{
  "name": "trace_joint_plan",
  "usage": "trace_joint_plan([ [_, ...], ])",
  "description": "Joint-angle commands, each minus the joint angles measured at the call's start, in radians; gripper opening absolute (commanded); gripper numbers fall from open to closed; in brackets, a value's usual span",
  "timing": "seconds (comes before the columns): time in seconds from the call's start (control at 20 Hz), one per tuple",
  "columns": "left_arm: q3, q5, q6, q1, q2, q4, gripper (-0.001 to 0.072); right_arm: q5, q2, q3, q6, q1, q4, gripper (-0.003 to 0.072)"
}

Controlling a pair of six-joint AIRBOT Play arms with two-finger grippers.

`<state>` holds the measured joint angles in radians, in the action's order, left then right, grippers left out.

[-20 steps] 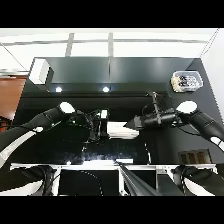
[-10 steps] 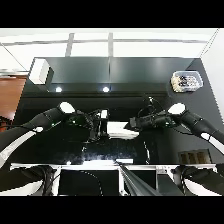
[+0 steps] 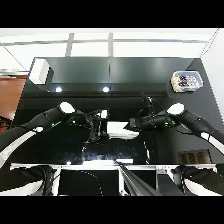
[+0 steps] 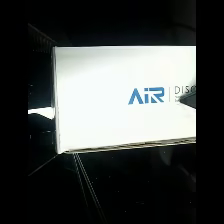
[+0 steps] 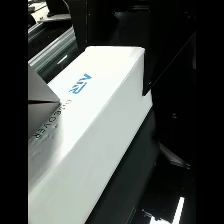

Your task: Fold the box and place the chain.

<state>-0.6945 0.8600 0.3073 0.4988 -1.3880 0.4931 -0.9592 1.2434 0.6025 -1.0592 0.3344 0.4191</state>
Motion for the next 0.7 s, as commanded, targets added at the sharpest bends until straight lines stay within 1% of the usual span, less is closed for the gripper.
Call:
trace_joint_plan([
  [0.0,0.000,0.000,0.000,0.000,0.000,0.000,0.0459,-0.046,-0.002,0.012,0.031,-0.001,0.000,0.0007],
  [0.15,0.000,0.000,0.000,0.000,0.000,0.000,0.0460,-0.142,-0.034,0.045,0.034,-0.014,-0.005,0.0007],
  [0.4,0.000,0.000,0.000,0.000,0.000,0.000,0.0460,-0.277,-0.103,0.045,0.031,-0.084,0.002,0.0007],
  [0.5,0.000,0.000,0.000,0.000,0.000,0.000,0.0460,-0.274,-0.104,0.045,0.026,-0.090,0.046,0.0007],
  [0.65,0.000,0.000,0.000,0.000,0.000,0.000,0.0459,-0.192,-0.103,0.039,-0.068,-0.089,0.192,0.0007],
])
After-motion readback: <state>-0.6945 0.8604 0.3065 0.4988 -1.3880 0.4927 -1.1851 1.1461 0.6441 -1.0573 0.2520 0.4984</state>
